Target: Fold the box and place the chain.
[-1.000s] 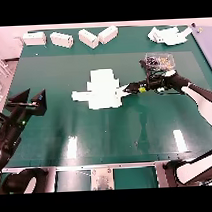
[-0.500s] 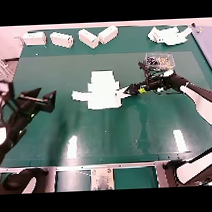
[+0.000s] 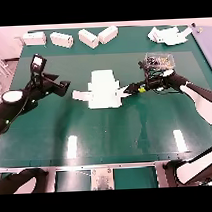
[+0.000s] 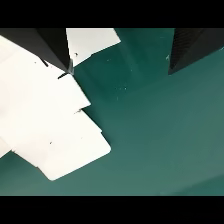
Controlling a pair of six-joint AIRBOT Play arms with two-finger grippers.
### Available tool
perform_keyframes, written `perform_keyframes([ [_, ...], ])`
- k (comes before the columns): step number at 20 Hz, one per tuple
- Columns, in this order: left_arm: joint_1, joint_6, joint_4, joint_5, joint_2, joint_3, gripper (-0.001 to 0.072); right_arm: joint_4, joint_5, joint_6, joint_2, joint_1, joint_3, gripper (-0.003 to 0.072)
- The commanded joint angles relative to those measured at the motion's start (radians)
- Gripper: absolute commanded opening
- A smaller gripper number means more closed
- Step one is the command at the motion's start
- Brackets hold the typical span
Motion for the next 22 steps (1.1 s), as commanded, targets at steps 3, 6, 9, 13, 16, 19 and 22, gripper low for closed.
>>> perform_keyframes([
  [3, 0.0, 0.01, -0.014, -0.036, -0.064, 0.035, 0.0652, -0.003, 0.005, -0.039, 0.009, 0.011, 0.002, -0.0002],
  [6, 0.0, 0.009, -0.012, -0.106, -0.114, 0.036, 0.0652, -0.018, -0.019, -0.071, 0.071, 0.024, -0.031, -0.0002],
  [9, 0.0, 0.014, -0.015, -0.198, -0.204, 0.079, 0.0652, -0.034, -0.065, -0.074, 0.099, 0.022, -0.052, -0.0002],
  [13, 0.0, 0.016, -0.019, -0.315, -0.363, 0.223, 0.0652, -0.032, -0.081, -0.082, 0.099, 0.029, -0.062, -0.0002],
  [16, 0.0, 0.016, -0.019, -0.386, -0.477, 0.339, 0.0652, -0.032, -0.084, -0.088, 0.1, 0.033, -0.063, -0.0002],
  [19, 0.0, -0.004, -0.007, -0.463, -0.571, 0.437, 0.0652, -0.032, -0.085, -0.09, 0.1, 0.04, -0.063, -0.0003],
  [22, 0.0, -0.08, 0.058, -0.549, -0.661, 0.551, 0.0651, -0.032, -0.092, -0.09, 0.1, 0.04, -0.063, -0.0002],
])
